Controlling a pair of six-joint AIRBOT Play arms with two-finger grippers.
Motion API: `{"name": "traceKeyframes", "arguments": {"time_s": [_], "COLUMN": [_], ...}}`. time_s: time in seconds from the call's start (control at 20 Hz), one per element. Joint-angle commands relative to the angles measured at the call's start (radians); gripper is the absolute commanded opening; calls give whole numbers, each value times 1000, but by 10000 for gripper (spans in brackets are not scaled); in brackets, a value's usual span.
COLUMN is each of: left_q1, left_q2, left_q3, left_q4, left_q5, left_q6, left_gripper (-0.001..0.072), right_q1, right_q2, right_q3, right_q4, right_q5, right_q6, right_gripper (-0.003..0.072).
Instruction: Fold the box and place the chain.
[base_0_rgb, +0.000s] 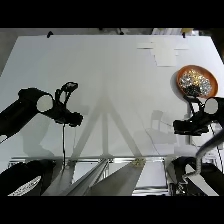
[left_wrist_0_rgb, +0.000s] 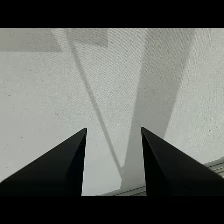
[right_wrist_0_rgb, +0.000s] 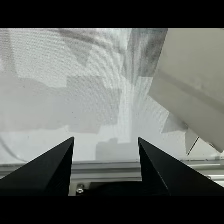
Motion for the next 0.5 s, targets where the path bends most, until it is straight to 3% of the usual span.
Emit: {"name": "traceKeyframes", "arguments": {"time_s": [0.0,0.3,0.4,0.45], "left_q1": [1,1,1,1], "left_q2": [0,0,0,0], "left_q3": [0,0,0,0], "left_q4": [0,0,0,0], "left_q5": [0,0,0,0], "left_q6": [0,0,0,0], "left_gripper": [385,385,385,385], "right_q1": [-1,-1,-1,-1], "right_q2": [1,1,0,0], "right_q3": [0,0,0,0], "right_q4": [0,-89,-167,-223], "right_q5": [-2,-62,-100,-121], "right_q6": [0,-52,-60,-60], "right_gripper": [415,385,229,225]}}
